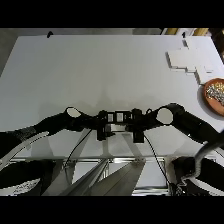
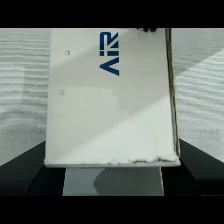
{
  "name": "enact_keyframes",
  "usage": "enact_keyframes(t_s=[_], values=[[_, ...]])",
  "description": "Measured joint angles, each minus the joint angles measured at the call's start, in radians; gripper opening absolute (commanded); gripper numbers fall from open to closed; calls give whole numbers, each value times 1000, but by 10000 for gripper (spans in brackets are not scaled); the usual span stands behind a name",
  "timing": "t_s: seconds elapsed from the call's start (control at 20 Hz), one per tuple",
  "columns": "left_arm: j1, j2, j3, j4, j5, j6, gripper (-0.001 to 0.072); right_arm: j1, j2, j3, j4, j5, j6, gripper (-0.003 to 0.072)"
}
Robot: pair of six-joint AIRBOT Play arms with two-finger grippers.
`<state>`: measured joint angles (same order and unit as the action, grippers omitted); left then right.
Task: Fold the box and place the chain.
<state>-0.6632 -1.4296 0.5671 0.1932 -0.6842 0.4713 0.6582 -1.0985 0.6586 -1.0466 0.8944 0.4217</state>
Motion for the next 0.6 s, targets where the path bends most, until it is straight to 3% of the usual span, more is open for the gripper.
enact_keyframes(t_s=[0.25,0.6], values=[[0,0,0,-3,-2,-1,254,-39,64,-1,-76,9,64,20],[0,0,0,-2,-2,-1,254,-318,206,-4,-196,172,321,20]])
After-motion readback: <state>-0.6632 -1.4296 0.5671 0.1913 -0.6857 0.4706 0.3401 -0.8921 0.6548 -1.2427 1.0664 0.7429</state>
